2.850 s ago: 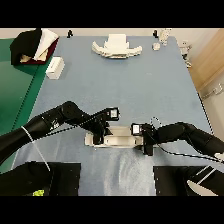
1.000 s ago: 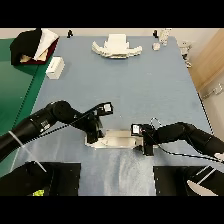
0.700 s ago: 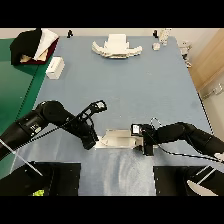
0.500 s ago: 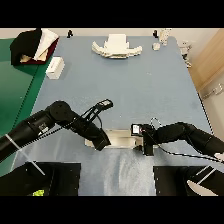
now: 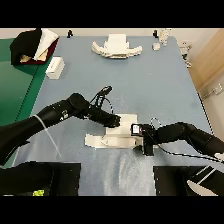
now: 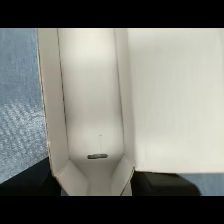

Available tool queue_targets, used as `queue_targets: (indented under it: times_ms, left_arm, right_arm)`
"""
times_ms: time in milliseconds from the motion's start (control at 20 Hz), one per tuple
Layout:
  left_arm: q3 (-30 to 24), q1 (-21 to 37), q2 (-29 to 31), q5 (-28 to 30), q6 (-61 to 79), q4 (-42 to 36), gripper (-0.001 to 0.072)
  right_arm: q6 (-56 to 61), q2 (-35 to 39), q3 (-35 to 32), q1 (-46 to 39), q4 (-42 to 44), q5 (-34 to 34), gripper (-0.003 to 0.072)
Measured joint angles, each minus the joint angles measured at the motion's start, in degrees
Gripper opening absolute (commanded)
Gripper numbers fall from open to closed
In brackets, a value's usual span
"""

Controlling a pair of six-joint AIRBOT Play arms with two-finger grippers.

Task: Fold the box.

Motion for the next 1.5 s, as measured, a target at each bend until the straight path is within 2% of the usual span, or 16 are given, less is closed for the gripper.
queue_targets:
  times_ms: [300,600,750,1000,1150,1300,1350,1400,1450,1500]
  left_arm:
    - [0.52,0.09,-5.90,0.33,-4.74,0.31,0.0013]
    - [1.92,0.50,-5.09,-1.31,-1.95,-0.57,0.0013]
    - [3.04,1.09,-0.20,-4.26,2.86,0.17,0.0012]
    - [2.54,1.44,11.80,-11.85,6.64,11.52,0.0012]
    - [-0.35,1.51,20.17,-14.95,7.78,19.19,0.0012]
    - [-5.57,2.86,28.72,-16.26,11.87,24.04,0.0014]
    - [-7.69,3.65,30.88,-16.57,15.23,24.70,0.0066]
    - [-10.01,4.52,32.76,-16.70,19.71,24.50,0.0449]
    - [-12.20,5.16,33.99,-16.72,24.17,23.85,0.0698]
    - [-14.45,5.66,34.88,-16.48,28.65,22.99,0.0697]
  right_arm:
    - [0.04,0.00,0.00,0.00,-0.02,0.00,0.0521]
    - [-0.02,0.00,0.00,0.00,-0.02,-0.02,0.0521]
    - [-0.02,0.00,0.00,0.00,-0.02,-0.02,0.0521]
    - [-0.02,0.00,0.00,0.00,-0.02,-0.02,0.0521]
    - [-0.04,0.00,0.00,0.00,-0.02,-0.02,0.0521]
    - [-0.02,0.00,0.00,0.00,-0.02,-0.02,0.0522]
    - [-0.04,0.00,0.00,0.00,-0.02,0.00,0.0521]
    - [-0.02,0.00,0.00,0.00,-0.02,0.00,0.0521]
    - [-0.04,0.00,0.00,0.00,-0.02,0.00,0.0521]
    - [-0.04,0.00,0.00,0.00,-0.02,0.00,0.0522]
